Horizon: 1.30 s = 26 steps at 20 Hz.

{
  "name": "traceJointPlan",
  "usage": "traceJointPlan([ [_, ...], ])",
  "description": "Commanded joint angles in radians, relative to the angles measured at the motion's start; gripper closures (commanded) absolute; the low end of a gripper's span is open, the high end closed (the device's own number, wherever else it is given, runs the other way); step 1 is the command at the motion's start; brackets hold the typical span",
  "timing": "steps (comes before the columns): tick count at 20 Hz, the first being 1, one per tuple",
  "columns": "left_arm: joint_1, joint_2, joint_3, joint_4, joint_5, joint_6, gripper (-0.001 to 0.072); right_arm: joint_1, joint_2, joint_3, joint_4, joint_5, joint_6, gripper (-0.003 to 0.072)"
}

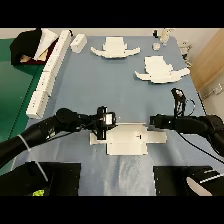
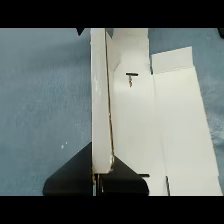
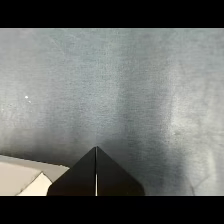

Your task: Fold the box.

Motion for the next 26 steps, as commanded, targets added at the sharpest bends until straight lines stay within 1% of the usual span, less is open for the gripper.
traceJointPlan([
  [1, -0.140, 0.111, -0.120, -0.095, 0.259, 0.115, 0.0701, 0.000, 0.001, 0.000, 0.000, 0.029, 0.000, 0.0686],
  [3, -0.250, 0.149, -0.191, -0.145, 0.335, 0.188, 0.0701, 0.000, 0.001, 0.000, 0.001, 0.051, 0.001, 0.0686],
  [4, -0.303, 0.154, -0.217, -0.145, 0.380, 0.186, 0.0702, 0.000, 0.001, 0.000, 0.001, 0.059, 0.004, 0.0686],
  [6, -0.373, 0.146, -0.254, -0.145, 0.465, 0.169, 0.0701, 0.001, 0.001, 0.000, 0.002, 0.063, 0.012, 0.0686],
  [7, -0.390, 0.139, -0.266, -0.145, 0.494, 0.145, 0.0701, 0.001, 0.001, 0.000, 0.002, 0.063, 0.012, 0.0686],
  [11, -0.392, 0.134, -0.266, -0.143, 0.534, 0.126, 0.0700, 0.001, 0.001, 0.000, 0.001, 0.062, 0.012, 0.0686],
  [15, -0.389, 0.134, -0.225, -0.142, 0.532, 0.126, 0.0700, 0.001, 0.001, 0.000, 0.001, 0.062, 0.012, 0.0686],
  [18, -0.344, 0.134, -0.168, -0.141, 0.512, 0.126, 0.0700, 0.001, 0.001, 0.000, 0.001, 0.062, 0.012, 0.0686],
  [20, -0.267, 0.133, -0.130, -0.127, 0.441, 0.129, 0.0700, 0.001, 0.001, 0.000, 0.001, 0.062, 0.012, 0.0686],
  [24, -0.077, 0.133, -0.064, -0.032, 0.309, 0.131, 0.0699, 0.001, 0.001, 0.000, 0.001, 0.064, 0.012, 0.0686],
  [26, -0.034, 0.133, -0.055, -0.005, 0.258, 0.158, 0.0699, 0.000, 0.001, 0.000, 0.001, 0.068, 0.012, 0.0686],
])
